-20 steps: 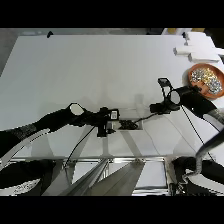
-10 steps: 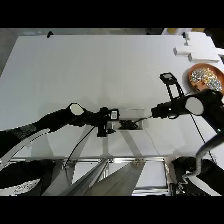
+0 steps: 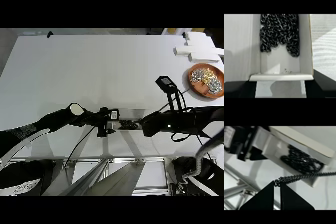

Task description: Fold the box and place the chain.

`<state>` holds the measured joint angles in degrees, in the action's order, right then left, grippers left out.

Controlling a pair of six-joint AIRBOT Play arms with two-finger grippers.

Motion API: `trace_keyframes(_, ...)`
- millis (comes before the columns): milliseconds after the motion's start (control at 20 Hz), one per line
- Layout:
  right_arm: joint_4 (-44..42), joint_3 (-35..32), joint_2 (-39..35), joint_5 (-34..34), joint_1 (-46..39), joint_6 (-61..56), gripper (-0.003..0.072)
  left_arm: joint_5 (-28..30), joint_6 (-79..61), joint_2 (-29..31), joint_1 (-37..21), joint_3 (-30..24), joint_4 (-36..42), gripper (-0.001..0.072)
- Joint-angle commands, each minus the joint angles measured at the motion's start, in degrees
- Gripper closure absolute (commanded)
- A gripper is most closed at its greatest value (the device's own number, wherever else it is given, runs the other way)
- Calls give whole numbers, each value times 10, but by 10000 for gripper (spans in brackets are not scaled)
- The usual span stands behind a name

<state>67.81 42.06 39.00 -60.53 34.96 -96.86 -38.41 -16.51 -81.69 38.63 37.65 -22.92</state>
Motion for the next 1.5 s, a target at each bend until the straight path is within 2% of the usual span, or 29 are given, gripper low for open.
trace_keyframes(0,-28,1,-2,71,52,-8,665,0,0,0,0,0,0,434)
trace_keyframes(250,-32,1,36,127,93,-8,664,0,0,0,0,0,0,434)
trace_keyframes(500,8,1,104,139,92,-8,654,0,0,0,0,0,0,434)
trace_keyframes(600,9,1,121,145,92,-8,506,0,0,0,0,0,0,434)
trace_keyframes(750,13,25,122,142,83,-1,494,0,0,0,0,0,0,434)
trace_keyframes(950,69,90,122,95,0,-1,526,0,0,0,0,0,0,434)
trace_keyframes(1050,105,95,123,79,-60,-1,663,0,0,0,0,0,0,434)
trace_keyframes(1250,163,89,146,38,-171,-1,664,0,0,0,0,0,0,434)
trace_keyframes(1400,181,55,176,24,-214,-2,663,0,0,0,0,0,0,434)
trace_keyframes(1450,181,38,189,24,-219,-2,607,0,0,0,0,0,0,434)
